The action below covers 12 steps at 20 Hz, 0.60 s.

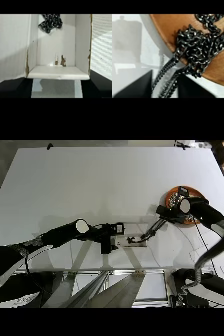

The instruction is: Fold the box and place the chain.

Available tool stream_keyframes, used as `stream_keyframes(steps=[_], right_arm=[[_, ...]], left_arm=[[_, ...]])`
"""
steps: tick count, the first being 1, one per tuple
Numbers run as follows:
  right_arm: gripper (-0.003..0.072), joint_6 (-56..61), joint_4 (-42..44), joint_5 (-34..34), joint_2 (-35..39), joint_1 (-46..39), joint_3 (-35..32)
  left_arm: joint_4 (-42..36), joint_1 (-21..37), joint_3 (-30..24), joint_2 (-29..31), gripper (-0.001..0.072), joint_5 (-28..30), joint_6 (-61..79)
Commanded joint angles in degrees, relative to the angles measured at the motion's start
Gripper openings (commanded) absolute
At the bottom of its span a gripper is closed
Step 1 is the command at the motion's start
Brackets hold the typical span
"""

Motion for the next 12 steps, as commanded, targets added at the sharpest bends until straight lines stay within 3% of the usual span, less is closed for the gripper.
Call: stream_keyframes(steps=[1,2,7,12], right_arm=[[0.0121,1.14,-0.17,-1.25,-0.59,0.07,0.0],[0.0016,1.11,-0.17,-1.4,-0.59,0.07,0.0],[0.0012,-10.27,3.65,-1.36,2.25,1.25,0.0],[0.0011,-22.16,3.58,2.45,19.26,8.46,0.02]], left_arm=[[0.02,-0.04,0.02,0.07,0.0333,0.02,0.02],[0.02,-0.04,0.02,0.04,0.0333,0.02,0.02],[0.02,-0.04,0.02,0.04,0.0333,0.0,0.02],[0.02,-0.04,0.02,0.04,0.0333,0.0,0.02]])
